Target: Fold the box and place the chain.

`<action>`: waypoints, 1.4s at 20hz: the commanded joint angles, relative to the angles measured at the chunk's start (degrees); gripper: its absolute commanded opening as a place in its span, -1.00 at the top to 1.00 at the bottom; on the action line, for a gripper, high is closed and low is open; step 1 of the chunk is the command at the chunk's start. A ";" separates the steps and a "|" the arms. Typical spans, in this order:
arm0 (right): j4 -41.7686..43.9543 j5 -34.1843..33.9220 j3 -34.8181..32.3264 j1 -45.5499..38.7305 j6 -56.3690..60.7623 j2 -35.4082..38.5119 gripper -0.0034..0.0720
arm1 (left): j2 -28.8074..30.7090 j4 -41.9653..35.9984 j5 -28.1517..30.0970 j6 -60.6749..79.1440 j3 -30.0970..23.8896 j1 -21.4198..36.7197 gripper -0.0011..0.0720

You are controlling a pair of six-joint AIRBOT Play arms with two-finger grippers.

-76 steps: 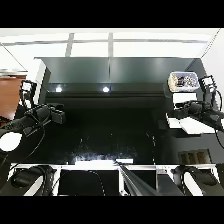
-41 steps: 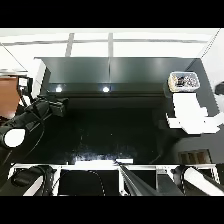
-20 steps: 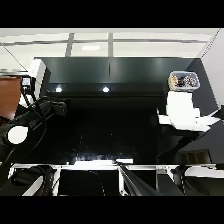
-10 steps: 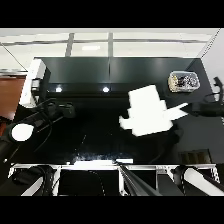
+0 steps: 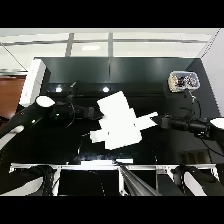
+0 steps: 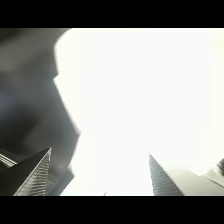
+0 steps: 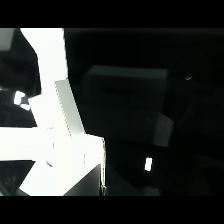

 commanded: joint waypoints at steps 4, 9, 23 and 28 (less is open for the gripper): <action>1.60 -0.92 -1.01 2.69 0.22 0.72 0.88 | -16.15 -6.03 -17.51 11.65 8.35 0.46 -0.93; 1.70 -0.92 -1.01 2.67 0.22 0.72 0.88 | -22.10 -4.87 -26.34 14.69 11.89 0.66 -0.93; -18.45 2.73 8.37 2.69 5.22 0.74 -1.00 | -19.65 -3.91 -19.69 37.79 12.00 -2.62 0.91; -21.03 8.81 14.10 5.35 -9.38 0.70 -0.99 | -12.96 0.04 -12.02 53.53 11.98 -8.87 0.91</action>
